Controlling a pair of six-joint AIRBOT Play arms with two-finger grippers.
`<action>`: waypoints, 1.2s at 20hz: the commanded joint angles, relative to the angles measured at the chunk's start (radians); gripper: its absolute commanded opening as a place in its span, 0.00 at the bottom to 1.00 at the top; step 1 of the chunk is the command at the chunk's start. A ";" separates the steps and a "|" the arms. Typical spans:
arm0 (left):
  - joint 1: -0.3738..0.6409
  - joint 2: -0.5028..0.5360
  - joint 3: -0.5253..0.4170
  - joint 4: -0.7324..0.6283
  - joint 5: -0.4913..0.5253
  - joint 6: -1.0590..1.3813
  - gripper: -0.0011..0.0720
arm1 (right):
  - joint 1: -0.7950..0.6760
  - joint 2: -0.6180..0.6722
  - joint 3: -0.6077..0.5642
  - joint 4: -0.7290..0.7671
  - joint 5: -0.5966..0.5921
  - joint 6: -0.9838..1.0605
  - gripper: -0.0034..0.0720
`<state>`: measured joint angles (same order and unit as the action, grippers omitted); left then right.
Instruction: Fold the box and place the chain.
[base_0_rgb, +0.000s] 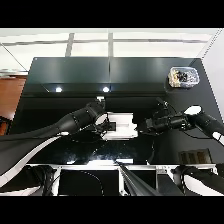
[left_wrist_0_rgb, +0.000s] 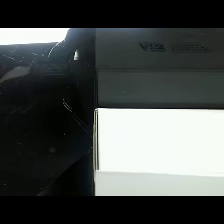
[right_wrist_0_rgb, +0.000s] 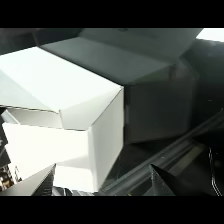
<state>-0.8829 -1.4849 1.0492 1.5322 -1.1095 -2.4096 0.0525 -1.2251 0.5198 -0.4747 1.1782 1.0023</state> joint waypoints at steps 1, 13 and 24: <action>0.001 0.000 0.000 0.000 0.001 0.000 0.05 | 0.046 -0.001 0.005 0.022 -0.025 -0.009 0.83; 0.001 0.000 0.000 0.001 0.001 0.000 0.05 | 0.356 -0.001 0.142 -0.293 -0.263 0.453 0.82; 0.001 -0.001 0.000 0.000 0.001 0.000 0.05 | 0.499 -0.001 0.245 -0.525 -0.247 0.698 0.65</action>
